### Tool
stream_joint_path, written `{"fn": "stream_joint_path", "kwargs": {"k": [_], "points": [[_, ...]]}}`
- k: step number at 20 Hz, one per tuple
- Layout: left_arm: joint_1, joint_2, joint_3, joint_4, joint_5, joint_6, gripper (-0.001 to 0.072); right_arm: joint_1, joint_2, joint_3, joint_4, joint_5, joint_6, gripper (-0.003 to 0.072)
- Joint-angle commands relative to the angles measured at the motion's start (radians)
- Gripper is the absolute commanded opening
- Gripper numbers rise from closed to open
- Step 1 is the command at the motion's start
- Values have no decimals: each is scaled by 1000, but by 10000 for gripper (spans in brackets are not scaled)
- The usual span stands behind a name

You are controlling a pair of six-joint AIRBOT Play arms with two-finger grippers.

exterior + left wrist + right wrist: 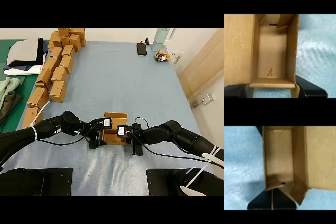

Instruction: Fold the box.

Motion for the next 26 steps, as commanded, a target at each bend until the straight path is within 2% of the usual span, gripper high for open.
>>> {"fn": "stream_joint_path", "kwargs": {"k": [1, 7, 9, 10, 11, 12, 17, 23, 25, 26], "points": [[0, 0, 0, -1, 3, 0, 527, 1, -1, 0, -82, -33, 103, 7], [0, 0, 0, -1, 3, 0, 527, 1, 50, 0, -233, -38, 269, 7], [0, 0, 0, -1, 3, 0, 527, 1, 76, 0, -294, -43, 300, 41], [0, 0, 0, -1, 2, 0, 527, 1, 80, 0, -320, -43, 318, 171], [0, 0, 0, -1, 2, 0, 527, 1, 80, 0, -333, -44, 333, 397], [0, 0, 0, -1, 2, 0, 527, 1, 80, 0, -333, -45, 335, 518], [0, 0, 0, -1, 2, 0, 527, 1, 80, 0, -196, -47, 333, 509], [0, 0, 0, -1, 2, 0, 527, -26, 91, 0, -240, -101, 337, 509], [0, 0, 0, -1, 3, 0, 527, -55, 102, 0, -225, -109, 282, 508], [0, 0, 0, -1, 2, 0, 527, -90, 103, 0, -169, -105, 223, 508]]}}
